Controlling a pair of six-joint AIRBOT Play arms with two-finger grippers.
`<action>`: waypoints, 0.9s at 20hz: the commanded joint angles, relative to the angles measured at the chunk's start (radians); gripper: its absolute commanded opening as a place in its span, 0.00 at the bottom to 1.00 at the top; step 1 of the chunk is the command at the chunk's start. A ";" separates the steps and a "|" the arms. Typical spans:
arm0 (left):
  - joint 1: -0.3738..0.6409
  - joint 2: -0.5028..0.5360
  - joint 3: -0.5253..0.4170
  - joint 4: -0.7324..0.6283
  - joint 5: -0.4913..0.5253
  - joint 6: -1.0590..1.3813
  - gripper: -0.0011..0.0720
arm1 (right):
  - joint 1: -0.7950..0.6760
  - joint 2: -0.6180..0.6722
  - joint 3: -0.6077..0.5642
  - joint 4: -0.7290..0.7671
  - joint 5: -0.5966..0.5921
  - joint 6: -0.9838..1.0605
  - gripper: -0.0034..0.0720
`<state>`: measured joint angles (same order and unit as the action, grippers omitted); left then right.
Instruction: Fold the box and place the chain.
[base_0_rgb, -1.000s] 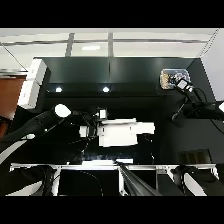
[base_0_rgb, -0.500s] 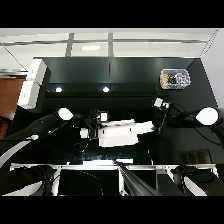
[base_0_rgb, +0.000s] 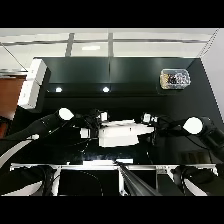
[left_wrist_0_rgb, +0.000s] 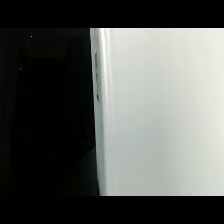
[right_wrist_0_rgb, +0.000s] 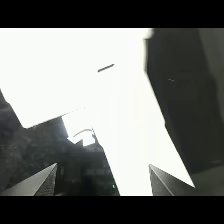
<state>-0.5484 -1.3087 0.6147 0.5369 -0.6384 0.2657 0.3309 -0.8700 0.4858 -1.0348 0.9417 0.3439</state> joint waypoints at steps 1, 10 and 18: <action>-0.001 -0.001 -0.001 0.002 -0.001 0.000 0.06 | 0.034 -0.045 -0.018 0.074 -0.019 -0.090 0.92; -0.001 -0.001 -0.001 0.002 0.003 0.000 0.06 | 0.138 -0.166 -0.018 0.192 -0.080 -0.242 0.92; -0.001 -0.001 -0.001 0.002 0.003 0.000 0.06 | 0.193 -0.166 -0.018 0.232 -0.126 -0.261 0.92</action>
<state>-0.5484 -1.3087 0.6144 0.5385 -0.6369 0.2653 0.5091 -1.0344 0.4686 -0.8177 0.8387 0.0891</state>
